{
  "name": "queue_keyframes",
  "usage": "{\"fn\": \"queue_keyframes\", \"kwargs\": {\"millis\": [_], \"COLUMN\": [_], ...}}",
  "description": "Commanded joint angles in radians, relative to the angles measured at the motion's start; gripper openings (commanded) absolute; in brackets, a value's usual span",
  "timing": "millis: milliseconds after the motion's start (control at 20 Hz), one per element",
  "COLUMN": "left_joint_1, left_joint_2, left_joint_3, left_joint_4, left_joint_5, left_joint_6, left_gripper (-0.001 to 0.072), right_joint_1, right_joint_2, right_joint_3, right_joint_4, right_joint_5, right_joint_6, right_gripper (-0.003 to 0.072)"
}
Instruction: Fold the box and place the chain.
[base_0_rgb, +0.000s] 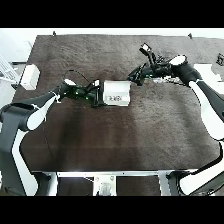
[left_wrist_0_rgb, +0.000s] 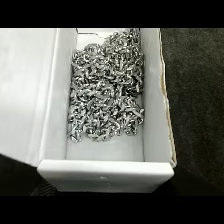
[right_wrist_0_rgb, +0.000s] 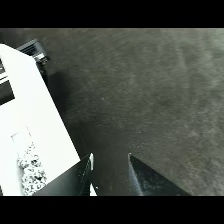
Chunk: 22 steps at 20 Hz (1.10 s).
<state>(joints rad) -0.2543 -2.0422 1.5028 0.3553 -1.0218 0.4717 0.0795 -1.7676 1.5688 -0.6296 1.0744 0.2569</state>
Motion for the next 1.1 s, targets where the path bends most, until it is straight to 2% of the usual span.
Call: {"fn": "queue_keyframes", "kwargs": {"millis": [0,150,300,1050], "left_joint_1": [0.000,0.000,0.000,0.000], "left_joint_2": [0.000,0.000,0.000,0.000], "left_joint_3": [0.000,0.000,0.000,0.000], "left_joint_4": [0.000,0.000,0.000,0.000], "left_joint_5": [0.000,0.000,0.000,0.000], "left_joint_6": [0.000,0.000,0.000,0.000], "left_gripper": [0.0470,0.0470,0.0470,0.0470], "right_joint_1": [0.005,0.008,0.031,0.069], "right_joint_2": [-0.015,-0.014,-0.015,-0.032], "right_joint_3": [0.010,0.010,0.009,-0.042], "right_joint_4": [0.013,0.013,0.013,0.035], "right_joint_5": [0.106,0.193,0.229,0.201], "right_joint_6": [-0.026,-0.026,-0.026,-0.143], "right_gripper": [0.0330,0.0325,0.0326,0.0326]}}
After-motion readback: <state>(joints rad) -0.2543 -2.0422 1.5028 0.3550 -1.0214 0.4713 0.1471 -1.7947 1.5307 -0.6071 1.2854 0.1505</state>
